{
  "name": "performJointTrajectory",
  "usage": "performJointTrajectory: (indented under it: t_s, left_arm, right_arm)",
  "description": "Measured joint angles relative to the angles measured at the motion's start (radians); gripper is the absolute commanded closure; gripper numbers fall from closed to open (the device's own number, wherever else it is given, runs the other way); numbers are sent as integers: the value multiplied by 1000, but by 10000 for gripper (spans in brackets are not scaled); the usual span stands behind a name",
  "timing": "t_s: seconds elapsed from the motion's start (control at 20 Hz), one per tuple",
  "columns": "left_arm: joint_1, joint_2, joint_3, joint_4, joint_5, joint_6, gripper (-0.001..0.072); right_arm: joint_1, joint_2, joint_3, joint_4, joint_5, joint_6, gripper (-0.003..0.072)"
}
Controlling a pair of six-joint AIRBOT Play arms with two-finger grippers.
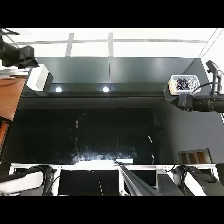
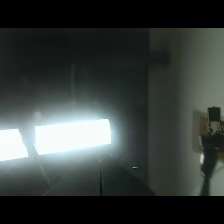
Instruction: Fold the box and place the chain.
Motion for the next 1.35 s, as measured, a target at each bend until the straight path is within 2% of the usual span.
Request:
performJointTrajectory:
  t_s: [0.2, 0.35, 0.45, 0.55, 0.65, 0.8, 1.35]
  left_arm:
    - [-143, 362, -472, 33, 293, -12, 685]
    - [-185, 599, -800, 20, 426, -42, 685]
    - [-197, 718, -964, 2, 494, -56, 685]
    - [-203, 795, -1062, 10, 542, -64, 685]
    - [-206, 836, -1110, 34, 567, -67, 686]
    - [-199, 853, -1123, 59, 578, -70, 685]
    - [-179, 783, -1092, 89, 623, -35, 682]
  right_arm:
    - [-44, 131, -112, -48, -120, -8, 663]
    - [-56, 188, -170, -70, -230, -11, 664]
    - [-59, 204, -187, -80, -284, -21, 664]
    - [-60, 212, -196, -90, -313, -34, 664]
    - [-61, 217, -201, -96, -309, -35, 664]
    - [-61, 220, -204, -87, -275, -31, 664]
    - [-61, 220, -206, -79, -251, -26, 664]
